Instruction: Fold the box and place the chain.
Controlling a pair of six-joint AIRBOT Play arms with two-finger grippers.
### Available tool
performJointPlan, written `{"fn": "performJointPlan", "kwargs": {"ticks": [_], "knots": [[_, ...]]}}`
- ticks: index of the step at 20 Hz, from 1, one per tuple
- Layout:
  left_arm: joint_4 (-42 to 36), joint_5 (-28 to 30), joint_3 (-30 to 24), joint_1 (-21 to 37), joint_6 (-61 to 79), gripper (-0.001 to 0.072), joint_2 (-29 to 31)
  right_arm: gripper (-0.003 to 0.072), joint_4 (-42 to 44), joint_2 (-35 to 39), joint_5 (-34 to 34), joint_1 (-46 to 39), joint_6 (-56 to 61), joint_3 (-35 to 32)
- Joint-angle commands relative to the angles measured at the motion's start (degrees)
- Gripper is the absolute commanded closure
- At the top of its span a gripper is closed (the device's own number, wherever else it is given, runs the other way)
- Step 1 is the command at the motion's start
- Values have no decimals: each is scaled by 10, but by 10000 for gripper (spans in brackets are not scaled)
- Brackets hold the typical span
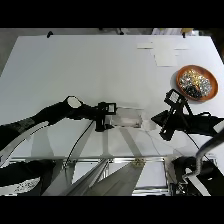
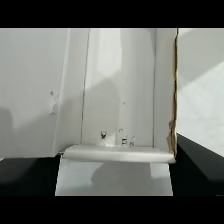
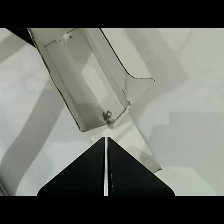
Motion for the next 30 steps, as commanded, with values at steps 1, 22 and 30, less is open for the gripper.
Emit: {"fn": "performJointPlan", "kwargs": {"ticks": [1,22,30], "knots": [[-30,-25,0,0,41,13,-27,669,-1,0,0,0,0,0],[-42,-35,0,0,54,350,-48,669,124,-21,37,0,-101,-10],[-42,-35,0,0,54,350,-48,670,251,-273,-224,0,-155,-8]]}}
